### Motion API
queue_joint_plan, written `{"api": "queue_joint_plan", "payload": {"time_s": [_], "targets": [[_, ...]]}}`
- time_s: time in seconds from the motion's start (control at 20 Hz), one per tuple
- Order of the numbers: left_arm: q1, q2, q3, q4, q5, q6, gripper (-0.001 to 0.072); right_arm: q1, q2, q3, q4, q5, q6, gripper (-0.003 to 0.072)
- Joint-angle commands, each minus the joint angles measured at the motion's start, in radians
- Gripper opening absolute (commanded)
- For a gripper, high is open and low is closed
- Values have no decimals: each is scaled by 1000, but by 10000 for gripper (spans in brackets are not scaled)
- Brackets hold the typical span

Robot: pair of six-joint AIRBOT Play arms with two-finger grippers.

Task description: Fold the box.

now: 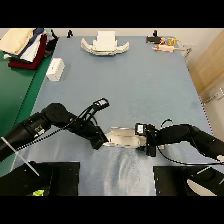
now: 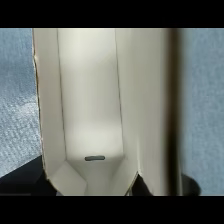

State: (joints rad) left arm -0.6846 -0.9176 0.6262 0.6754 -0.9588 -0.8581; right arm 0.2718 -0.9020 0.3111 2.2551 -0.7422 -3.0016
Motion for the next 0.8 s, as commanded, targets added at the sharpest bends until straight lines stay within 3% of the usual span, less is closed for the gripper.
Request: {"api": "queue_joint_plan", "payload": {"time_s": [0.0, 0.2, 0.55, 0.75], "targets": [[-87, -107, 76, -139, 157, -177, 11, 0, -1, 0, 0, 0, 0, 590], [-38, -254, 189, -201, 177, -217, 12, 0, -1, 0, 0, 0, 0, 589], [71, -400, 187, -224, 200, -288, 12, 0, -1, 0, 0, 0, 0, 589], [73, -476, 184, -146, 190, -366, 12, 0, -1, 0, 0, 0, 0, 589]]}}
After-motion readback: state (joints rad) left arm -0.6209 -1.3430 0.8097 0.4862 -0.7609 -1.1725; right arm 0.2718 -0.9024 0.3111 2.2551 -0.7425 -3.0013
